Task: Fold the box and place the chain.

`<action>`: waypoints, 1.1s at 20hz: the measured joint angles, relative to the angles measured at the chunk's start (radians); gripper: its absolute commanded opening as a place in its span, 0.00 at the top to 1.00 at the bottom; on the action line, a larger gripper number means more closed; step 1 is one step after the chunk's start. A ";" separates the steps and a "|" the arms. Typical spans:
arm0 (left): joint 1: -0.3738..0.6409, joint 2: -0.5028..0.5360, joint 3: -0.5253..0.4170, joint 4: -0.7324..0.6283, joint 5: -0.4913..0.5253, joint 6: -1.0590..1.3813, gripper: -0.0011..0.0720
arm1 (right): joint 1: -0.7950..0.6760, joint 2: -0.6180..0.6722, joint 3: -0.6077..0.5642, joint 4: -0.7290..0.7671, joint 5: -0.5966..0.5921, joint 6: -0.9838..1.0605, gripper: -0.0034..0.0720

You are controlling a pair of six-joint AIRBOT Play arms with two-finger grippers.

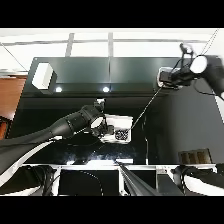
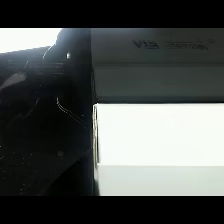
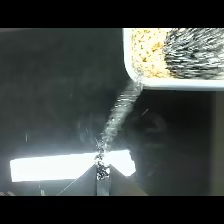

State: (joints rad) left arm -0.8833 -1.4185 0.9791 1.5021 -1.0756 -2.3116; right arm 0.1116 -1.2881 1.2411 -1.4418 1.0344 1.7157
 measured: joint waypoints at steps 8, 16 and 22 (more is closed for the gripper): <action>0.000 0.000 0.000 0.000 0.000 0.000 0.95 | 0.056 0.533 -0.232 0.148 0.129 -0.084 0.94; 0.000 0.000 0.000 0.000 0.001 0.000 0.95 | 0.263 0.637 -0.293 0.527 0.213 -0.222 0.94; 0.000 0.000 0.000 0.000 0.001 0.000 0.95 | 0.397 0.567 -0.311 0.647 0.135 -0.255 0.94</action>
State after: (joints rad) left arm -0.8833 -1.4185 0.9791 1.5021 -1.0748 -2.3112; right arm 0.5087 -0.7208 0.9302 -0.7952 1.1698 1.4609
